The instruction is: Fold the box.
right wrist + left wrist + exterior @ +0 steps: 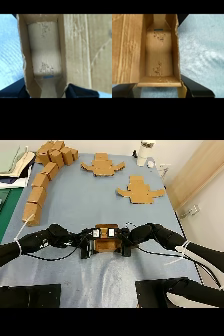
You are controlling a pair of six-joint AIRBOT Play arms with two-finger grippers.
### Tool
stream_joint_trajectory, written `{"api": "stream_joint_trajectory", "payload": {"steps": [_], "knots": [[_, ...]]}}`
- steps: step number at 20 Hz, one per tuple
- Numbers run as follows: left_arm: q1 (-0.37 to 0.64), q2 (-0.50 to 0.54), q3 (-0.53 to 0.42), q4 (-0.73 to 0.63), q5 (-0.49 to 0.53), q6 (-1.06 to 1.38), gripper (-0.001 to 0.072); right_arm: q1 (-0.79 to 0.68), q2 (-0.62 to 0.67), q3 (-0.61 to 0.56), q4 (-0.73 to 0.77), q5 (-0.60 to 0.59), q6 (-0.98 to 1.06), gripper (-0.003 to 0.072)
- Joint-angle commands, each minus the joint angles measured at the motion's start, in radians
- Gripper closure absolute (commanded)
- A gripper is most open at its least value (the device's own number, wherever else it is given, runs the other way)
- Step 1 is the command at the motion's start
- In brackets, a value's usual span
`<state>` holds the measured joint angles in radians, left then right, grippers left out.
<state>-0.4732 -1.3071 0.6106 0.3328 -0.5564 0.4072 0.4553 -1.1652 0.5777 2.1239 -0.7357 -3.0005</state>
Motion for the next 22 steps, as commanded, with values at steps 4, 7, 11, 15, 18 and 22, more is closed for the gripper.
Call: {"api": "stream_joint_trajectory", "payload": {"steps": [4,7,11,15,18,22], "knots": [[-0.005,-0.001,0.000,0.012,0.007,-0.003,0.0185,0.000,0.000,0.000,0.000,0.000,0.000,0.0129],[-0.005,-0.001,0.000,0.012,0.007,-0.003,0.0185,0.000,0.000,0.000,0.000,0.000,0.000,0.0130],[-0.005,-0.001,-0.001,0.012,0.007,-0.003,0.0185,0.000,0.000,0.000,0.000,0.000,0.000,0.0129],[-0.005,-0.001,-0.001,0.012,0.007,-0.003,0.0185,0.000,0.000,0.000,0.000,0.000,0.000,0.0129],[-0.005,-0.001,-0.001,0.011,0.007,-0.003,0.0185,0.000,0.000,0.000,0.005,-0.023,0.000,0.0129],[-0.005,-0.001,-0.001,0.012,0.007,-0.003,0.0185,-0.001,0.023,0.015,-0.001,-0.072,0.058,-0.0034]]}}
